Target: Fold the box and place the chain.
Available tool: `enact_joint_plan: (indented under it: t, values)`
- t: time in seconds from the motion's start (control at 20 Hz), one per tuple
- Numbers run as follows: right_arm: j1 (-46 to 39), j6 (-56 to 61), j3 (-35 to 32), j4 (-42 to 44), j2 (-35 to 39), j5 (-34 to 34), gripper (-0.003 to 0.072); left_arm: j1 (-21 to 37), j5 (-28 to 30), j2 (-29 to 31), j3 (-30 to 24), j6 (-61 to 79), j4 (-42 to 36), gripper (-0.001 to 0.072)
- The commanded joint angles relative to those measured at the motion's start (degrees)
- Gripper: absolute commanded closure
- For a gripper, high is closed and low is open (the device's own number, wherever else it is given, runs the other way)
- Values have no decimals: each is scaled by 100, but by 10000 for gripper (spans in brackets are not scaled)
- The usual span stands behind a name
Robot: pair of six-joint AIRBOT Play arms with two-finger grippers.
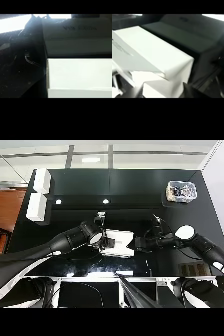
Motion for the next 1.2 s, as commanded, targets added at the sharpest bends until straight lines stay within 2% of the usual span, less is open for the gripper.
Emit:
enact_joint_plan:
  t: [0.0, 0.2, 0.45, 0.7, 0.85, 0.95, 1.1, 1.15]
  values:
    - [699, 1075, 308, -697, -2, -721, 321, 2, 2, -4, 2, 2, 0, 684]
    - [1318, 2883, 629, -2299, -2, -682, 320, 2, 2, -4, 2, 2, 2, 684]
    - [1845, 4306, 938, -3624, -13, -372, 320, 2, 2, -4, 2, 0, 0, 684]
    - [2129, 5276, 1019, -4256, -138, -205, 321, 2, 4, -4, 2, 2, 2, 683]
    - [2511, 5580, 1473, -4627, -529, -59, 321, 2, 4, -4, 2, 2, 2, 684]
    - [2680, 6048, 1856, -5047, -892, 299, 323, 2, 4, -4, 2, 2, 2, 684]
    - [2883, 6454, 2227, -5287, -1320, 822, 425, 2, 2, -4, 2, 0, 2, 683]
    - [2935, 6662, 2277, -5379, -1403, 870, 425, 2, 0, -4, 2, 2, 2, 683]
